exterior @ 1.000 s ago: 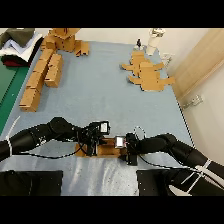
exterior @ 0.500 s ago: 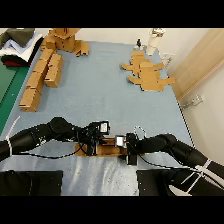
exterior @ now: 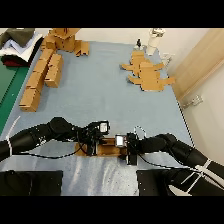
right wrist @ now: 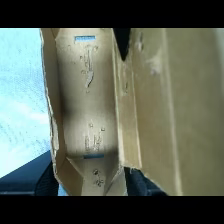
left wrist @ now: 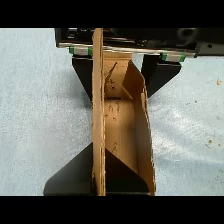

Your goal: Fold the box.

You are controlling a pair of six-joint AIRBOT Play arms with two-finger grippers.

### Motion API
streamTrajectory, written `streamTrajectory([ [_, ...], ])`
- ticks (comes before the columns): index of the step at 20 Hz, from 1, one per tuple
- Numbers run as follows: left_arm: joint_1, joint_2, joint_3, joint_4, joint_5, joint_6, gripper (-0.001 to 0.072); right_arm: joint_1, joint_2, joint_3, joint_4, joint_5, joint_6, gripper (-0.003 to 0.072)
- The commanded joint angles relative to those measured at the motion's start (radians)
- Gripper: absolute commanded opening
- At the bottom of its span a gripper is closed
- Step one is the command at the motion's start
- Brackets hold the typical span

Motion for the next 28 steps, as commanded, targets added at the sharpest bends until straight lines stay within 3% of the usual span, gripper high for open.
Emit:
streamTrajectory([
  [1, 0.000, 0.000, 0.001, -0.040, 0.011, -0.001, 0.0013, 0.001, 0.001, 0.001, 0.000, -0.002, 0.000, 0.0484],
  [10, 0.001, 0.010, 0.008, -0.040, 0.051, -0.001, 0.0017, 0.001, 0.001, 0.001, 0.000, -0.025, 0.000, 0.0484],
  [11, 0.001, 0.010, 0.008, -0.040, 0.051, -0.001, 0.0132, 0.001, 0.001, 0.001, 0.000, -0.025, 0.000, 0.0484],
  [12, 0.001, 0.010, 0.008, -0.041, 0.052, -0.006, 0.0309, 0.001, 0.001, 0.001, 0.000, -0.025, 0.000, 0.0485],
  [16, 0.001, 0.022, 0.008, -0.018, 0.055, -0.034, 0.0322, 0.001, 0.001, 0.001, 0.000, -0.025, 0.000, 0.0484],
  [19, 0.014, 0.088, 0.008, 0.174, 0.073, -0.201, 0.0323, 0.001, 0.001, 0.001, 0.000, -0.025, -0.004, 0.0484],
  [20, 0.032, 0.116, 0.008, 0.272, 0.066, -0.331, 0.0373, 0.001, 0.001, 0.001, -0.001, -0.028, -0.007, 0.0484],
  [21, 0.056, 0.146, 0.008, 0.378, 0.048, -0.512, 0.0523, 0.001, 0.001, 0.001, 0.000, -0.041, -0.037, 0.0485],
  [22, 0.087, 0.175, 0.008, 0.473, 0.011, -0.704, 0.0545, 0.001, 0.001, 0.001, 0.000, -0.065, -0.087, 0.0484],
  [25, 0.179, 0.226, 0.008, 0.638, -0.180, -0.997, 0.0544, 0.001, 0.001, 0.001, 0.000, -0.084, -0.128, 0.0485],
  [28, 0.244, 0.232, 0.008, 0.657, -0.347, -1.098, 0.0535, 0.001, 0.001, 0.001, 0.000, -0.084, -0.128, 0.0484],
])
